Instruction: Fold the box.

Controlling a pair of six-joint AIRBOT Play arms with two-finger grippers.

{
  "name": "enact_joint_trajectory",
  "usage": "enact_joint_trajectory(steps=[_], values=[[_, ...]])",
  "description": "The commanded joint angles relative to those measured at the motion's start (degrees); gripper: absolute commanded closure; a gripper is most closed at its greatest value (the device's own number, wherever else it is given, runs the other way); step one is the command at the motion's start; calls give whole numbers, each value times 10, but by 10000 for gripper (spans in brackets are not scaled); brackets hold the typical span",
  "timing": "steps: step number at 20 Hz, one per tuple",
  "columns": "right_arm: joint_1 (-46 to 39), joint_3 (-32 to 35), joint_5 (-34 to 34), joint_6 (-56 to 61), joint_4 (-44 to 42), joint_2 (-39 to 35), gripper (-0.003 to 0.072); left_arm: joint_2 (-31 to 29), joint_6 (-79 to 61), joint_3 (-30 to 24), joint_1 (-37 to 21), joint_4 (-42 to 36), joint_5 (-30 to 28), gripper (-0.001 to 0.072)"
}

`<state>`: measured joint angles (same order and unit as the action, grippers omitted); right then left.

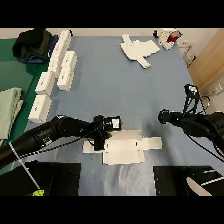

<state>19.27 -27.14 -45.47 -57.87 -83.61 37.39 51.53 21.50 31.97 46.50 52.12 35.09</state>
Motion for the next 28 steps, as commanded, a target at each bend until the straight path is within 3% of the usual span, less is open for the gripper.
enact_joint_trajectory(steps=[1,9,19,24,25,27,28], values=[[0,0,0,0,-2,10,159,12,-68,3,-2,-65,5,699],[0,0,0,0,-3,16,159,49,-71,3,-2,-70,6,696],[0,0,0,0,-24,16,159,51,-69,2,-2,-72,66,696],[0,0,-11,-2,-64,16,162,51,-69,2,-2,-71,69,696],[0,-2,-27,-2,-76,16,208,51,-69,2,-2,-71,69,696],[0,-12,-95,-6,-95,14,567,51,-69,2,-2,-71,69,696],[1,-19,-134,-24,-113,14,681,51,-69,2,-2,-71,69,696]])
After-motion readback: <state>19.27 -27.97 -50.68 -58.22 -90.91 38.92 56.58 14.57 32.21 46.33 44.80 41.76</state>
